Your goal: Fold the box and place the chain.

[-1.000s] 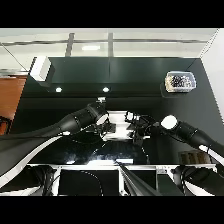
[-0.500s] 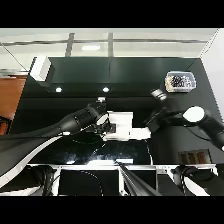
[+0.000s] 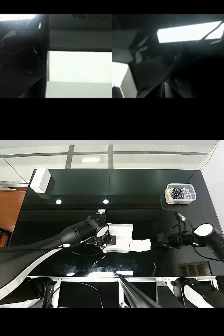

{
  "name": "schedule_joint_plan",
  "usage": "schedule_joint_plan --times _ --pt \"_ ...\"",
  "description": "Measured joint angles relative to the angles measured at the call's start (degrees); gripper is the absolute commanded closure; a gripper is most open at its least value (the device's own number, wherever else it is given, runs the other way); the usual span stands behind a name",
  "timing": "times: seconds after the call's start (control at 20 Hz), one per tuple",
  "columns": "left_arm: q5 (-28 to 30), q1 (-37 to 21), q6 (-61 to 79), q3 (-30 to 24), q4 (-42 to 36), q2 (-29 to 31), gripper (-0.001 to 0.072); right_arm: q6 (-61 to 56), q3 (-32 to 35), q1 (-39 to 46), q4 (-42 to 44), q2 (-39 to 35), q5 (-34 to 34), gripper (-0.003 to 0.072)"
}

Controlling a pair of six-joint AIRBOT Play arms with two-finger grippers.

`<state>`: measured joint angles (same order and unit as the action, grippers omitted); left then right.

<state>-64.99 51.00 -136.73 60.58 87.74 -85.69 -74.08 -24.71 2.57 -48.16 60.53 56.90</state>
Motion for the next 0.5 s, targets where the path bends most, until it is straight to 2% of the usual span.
schedule_joint_plan --times 0.25,0.5 --pt "0.0 0.0 0.0 0.0 0.0 0.0 0.0681 9.8 0.8 -4.6 15.7 6.0 0.7 0.0677" --pt "-0.1 0.0 0.0 0.0 0.0 0.0 0.0681 14.5 -0.2 -5.6 20.9 7.5 2.2 0.0675"
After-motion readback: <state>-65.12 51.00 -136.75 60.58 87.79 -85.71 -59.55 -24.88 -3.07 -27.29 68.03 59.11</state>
